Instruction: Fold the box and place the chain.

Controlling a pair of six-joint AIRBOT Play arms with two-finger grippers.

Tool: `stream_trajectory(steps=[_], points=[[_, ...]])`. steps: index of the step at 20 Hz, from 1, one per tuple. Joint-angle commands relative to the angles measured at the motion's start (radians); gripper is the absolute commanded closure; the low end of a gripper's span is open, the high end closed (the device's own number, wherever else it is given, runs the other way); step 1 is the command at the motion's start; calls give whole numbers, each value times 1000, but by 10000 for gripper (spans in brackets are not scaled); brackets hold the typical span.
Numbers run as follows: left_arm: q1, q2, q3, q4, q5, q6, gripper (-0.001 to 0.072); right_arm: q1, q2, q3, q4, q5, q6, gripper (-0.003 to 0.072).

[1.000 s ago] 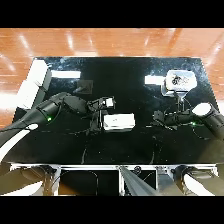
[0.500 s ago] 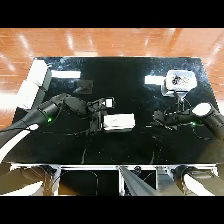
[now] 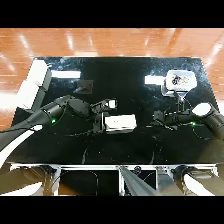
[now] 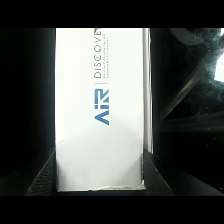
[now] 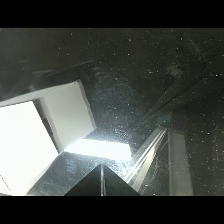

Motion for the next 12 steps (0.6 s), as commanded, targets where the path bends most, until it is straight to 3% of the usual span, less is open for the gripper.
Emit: stream_trajectory(steps=[1,2,3,4,9,12], points=[[-5,-3,-1,4,-14,-6,200,-1,0,1,-2,-5,0,659],[-5,-3,-1,4,-14,-6,344,0,0,1,-6,-5,0,659],[-5,-3,0,4,-14,-6,567,0,0,1,-8,-5,0,658],[-5,-2,1,3,-14,-7,692,0,0,1,-8,-5,0,659],[10,62,29,4,-16,-131,695,0,0,1,-8,-5,0,659],[72,140,30,4,7,-263,696,0,0,1,-8,-4,-1,658]])
